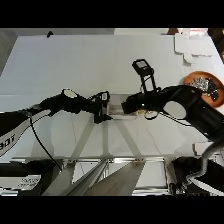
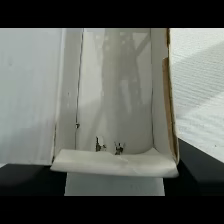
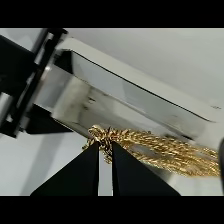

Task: Fold the box and place the chain.

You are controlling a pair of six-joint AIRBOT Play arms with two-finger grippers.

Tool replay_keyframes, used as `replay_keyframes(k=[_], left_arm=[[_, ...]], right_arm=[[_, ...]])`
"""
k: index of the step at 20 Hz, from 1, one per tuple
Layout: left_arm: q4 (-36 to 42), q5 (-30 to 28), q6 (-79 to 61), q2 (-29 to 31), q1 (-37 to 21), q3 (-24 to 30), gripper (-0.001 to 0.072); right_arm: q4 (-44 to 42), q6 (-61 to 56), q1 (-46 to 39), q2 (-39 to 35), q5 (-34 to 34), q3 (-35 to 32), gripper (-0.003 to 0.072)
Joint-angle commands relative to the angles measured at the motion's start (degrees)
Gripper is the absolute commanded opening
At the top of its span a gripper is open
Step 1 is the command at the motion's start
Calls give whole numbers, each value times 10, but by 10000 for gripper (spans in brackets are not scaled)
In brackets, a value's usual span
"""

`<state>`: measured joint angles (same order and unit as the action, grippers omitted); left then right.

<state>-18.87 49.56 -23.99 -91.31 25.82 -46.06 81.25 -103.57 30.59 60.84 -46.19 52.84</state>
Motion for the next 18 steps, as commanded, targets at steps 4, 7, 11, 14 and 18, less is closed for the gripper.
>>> replay_keyframes(k=[4, 7, 11, 14, 18], left_arm=[[0, 0, 0, 0, 0, 0, 276], [0, 0, 0, 0, 0, 0, 276], [0, 0, 0, 0, 0, 0, 276], [0, 0, 0, 0, 0, 0, 276], [0, 0, 0, 0, 0, 0, 276]], right_arm=[[-78, 1, 30, 97, 114, 0, 1], [-80, 1, 30, 124, 114, 0, 2], [-63, 1, 30, 134, 113, 0, 5], [-60, 1, 30, 133, 110, 0, 208], [-30, 36, 30, 100, 73, 0, 291]])
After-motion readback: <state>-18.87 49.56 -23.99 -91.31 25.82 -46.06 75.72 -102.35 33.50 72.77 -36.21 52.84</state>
